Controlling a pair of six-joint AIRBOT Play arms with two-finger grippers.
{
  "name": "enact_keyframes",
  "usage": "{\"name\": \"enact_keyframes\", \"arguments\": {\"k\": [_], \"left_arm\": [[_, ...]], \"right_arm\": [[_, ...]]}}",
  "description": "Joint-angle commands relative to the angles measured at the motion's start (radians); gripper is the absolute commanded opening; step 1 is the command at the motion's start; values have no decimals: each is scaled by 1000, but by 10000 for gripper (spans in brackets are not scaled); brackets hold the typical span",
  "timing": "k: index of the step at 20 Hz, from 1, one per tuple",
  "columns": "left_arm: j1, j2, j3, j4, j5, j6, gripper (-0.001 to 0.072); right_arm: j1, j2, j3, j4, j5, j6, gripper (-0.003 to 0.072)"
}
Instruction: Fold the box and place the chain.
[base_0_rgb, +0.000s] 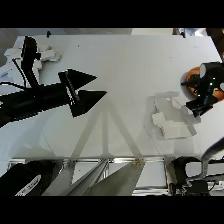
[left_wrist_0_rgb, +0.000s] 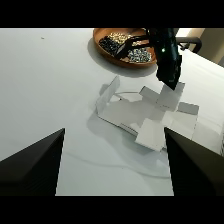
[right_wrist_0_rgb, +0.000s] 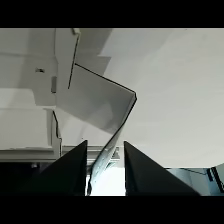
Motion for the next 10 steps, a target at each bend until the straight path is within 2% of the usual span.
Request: {"name": "enact_keyframes", "arguments": {"k": [1,2,5,10], "left_arm": [[0,0,0,0,0,0,697],[0,0,0,0,0,0,697],[0,0,0,0,0,0,697],[0,0,0,0,0,0,697]], "right_arm": [[1,-33,0,-32,18,26,39],[1,-33,0,-32,31,23,12],[1,-26,0,-19,63,18,11],[2,58,1,140,36,6,10]]}}
